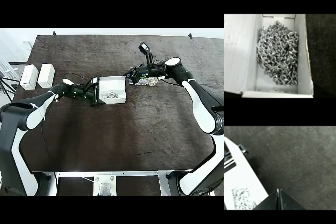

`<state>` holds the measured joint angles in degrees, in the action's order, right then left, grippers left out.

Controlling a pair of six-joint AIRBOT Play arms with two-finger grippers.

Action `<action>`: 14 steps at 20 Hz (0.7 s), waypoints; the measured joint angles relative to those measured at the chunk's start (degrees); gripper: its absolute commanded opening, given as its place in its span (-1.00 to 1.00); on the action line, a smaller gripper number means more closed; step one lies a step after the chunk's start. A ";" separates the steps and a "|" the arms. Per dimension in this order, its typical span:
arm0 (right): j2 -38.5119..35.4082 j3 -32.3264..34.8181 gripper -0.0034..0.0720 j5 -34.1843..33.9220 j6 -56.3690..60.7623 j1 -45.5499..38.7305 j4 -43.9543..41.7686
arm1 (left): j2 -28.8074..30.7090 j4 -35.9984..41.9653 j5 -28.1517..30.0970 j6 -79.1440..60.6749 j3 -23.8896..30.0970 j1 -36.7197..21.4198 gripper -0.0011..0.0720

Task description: Fold the box and place the chain.

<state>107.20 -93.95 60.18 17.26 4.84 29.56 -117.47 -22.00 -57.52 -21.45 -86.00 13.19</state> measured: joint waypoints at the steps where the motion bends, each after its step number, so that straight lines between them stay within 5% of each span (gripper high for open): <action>1: 0.04 -0.09 -0.78 0.50 0.02 0.31 0.33 | 0.00 0.00 0.00 0.00 0.00 0.00 0.30; 14: 0.09 -0.85 -0.74 15.82 0.20 3.48 5.57 | 0.00 0.00 0.00 0.00 0.00 0.00 0.30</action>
<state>107.28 -94.80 76.01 17.45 8.32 35.14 -117.47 -22.00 -57.52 -21.45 -86.00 13.19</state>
